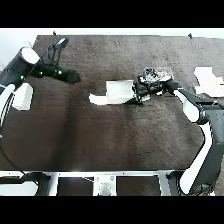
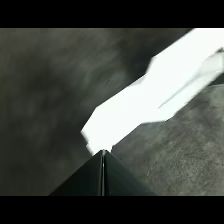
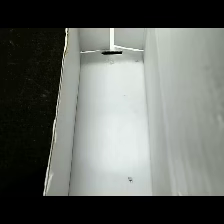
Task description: Fold the box and place the chain.
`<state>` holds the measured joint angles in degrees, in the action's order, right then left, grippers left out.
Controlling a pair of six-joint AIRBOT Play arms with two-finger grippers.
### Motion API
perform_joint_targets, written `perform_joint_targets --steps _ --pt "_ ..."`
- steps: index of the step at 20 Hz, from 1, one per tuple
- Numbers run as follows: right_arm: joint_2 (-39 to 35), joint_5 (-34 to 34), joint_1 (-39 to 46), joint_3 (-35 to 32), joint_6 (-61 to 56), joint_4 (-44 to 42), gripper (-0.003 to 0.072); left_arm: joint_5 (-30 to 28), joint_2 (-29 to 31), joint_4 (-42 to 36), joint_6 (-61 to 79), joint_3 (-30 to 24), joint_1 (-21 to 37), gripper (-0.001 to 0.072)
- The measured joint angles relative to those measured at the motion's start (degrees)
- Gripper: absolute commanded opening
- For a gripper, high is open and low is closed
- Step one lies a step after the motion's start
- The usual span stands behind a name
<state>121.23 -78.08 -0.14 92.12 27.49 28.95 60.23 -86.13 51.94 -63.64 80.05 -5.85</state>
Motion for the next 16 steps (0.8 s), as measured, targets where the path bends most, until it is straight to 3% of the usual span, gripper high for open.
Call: perform_joint_targets --steps 4,7,16 --pt "0.0 0.0 0.0 0.0 0.0 0.0 0.0587 -4.7 0.6 -4.7 -5.6 -10.0 2.7 0.0021" --pt "0.0 0.0 0.0 0.0 0.0 0.0 0.0587 -7.5 -1.4 -8.8 -6.3 -14.1 2.9 0.0021" --pt "0.0 0.0 0.0 0.0 0.0 0.0 0.0588 -11.5 -10.7 -22.3 0.2 -16.1 0.7 0.0021"
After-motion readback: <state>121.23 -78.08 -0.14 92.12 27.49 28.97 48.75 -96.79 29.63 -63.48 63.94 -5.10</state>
